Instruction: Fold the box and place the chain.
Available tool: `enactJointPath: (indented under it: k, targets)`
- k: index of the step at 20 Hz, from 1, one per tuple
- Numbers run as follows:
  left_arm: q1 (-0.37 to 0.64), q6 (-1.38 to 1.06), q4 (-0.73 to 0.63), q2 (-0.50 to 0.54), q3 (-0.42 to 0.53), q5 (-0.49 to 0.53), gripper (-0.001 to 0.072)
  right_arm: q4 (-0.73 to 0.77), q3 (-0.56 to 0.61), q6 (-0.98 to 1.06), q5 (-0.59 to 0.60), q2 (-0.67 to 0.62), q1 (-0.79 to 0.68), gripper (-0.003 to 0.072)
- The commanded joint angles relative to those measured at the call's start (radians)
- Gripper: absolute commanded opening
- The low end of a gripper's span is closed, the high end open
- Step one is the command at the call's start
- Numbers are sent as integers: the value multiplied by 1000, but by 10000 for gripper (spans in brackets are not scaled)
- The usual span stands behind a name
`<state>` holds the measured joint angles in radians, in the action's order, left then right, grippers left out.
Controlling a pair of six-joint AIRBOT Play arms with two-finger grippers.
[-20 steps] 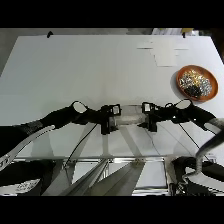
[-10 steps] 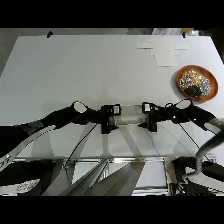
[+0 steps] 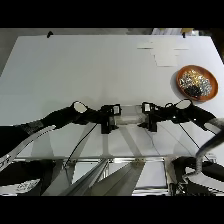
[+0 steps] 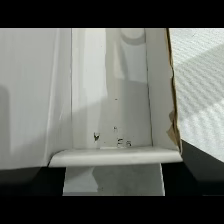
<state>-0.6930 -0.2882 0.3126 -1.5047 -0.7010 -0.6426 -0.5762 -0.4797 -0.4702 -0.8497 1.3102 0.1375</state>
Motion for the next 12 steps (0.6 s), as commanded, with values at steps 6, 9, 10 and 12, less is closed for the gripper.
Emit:
enactJointPath:
  k: [6,9,10,12]
  targets:
    - [0,0,1,0,1,-2,101,-2,0,1,-3,0,0,446]
    - [0,0,1,0,1,-2,101,-16,0,32,-11,-1,0,720]
    - [0,0,1,0,1,-2,101,-26,0,78,-10,-3,0,720]
    - [0,0,1,0,1,-2,101,-53,0,130,-17,-14,0,720]
